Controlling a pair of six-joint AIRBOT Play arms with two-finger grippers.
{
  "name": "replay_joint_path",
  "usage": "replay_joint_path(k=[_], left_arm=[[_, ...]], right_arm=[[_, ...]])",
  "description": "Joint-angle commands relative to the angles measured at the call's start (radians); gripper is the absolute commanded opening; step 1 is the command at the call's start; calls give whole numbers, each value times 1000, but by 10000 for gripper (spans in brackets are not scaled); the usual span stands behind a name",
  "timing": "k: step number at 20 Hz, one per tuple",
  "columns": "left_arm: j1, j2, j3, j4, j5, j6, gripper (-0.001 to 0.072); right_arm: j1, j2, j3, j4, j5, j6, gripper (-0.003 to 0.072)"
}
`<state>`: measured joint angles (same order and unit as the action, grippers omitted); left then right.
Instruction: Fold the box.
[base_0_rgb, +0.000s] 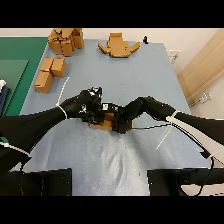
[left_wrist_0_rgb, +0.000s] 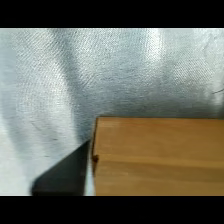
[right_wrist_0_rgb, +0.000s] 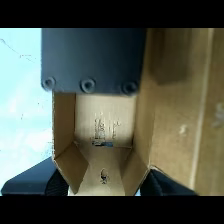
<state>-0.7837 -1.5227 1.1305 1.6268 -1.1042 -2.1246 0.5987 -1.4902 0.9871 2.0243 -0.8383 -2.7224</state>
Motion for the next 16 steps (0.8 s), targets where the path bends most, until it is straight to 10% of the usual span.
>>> replay_joint_path(k=[1,16], left_arm=[[2,19,14,-106,72,53,382],[140,52,2,-304,51,304,382]], right_arm=[[0,1,0,-1,-2,0,508],[0,1,0,-5,-1,0,508]])
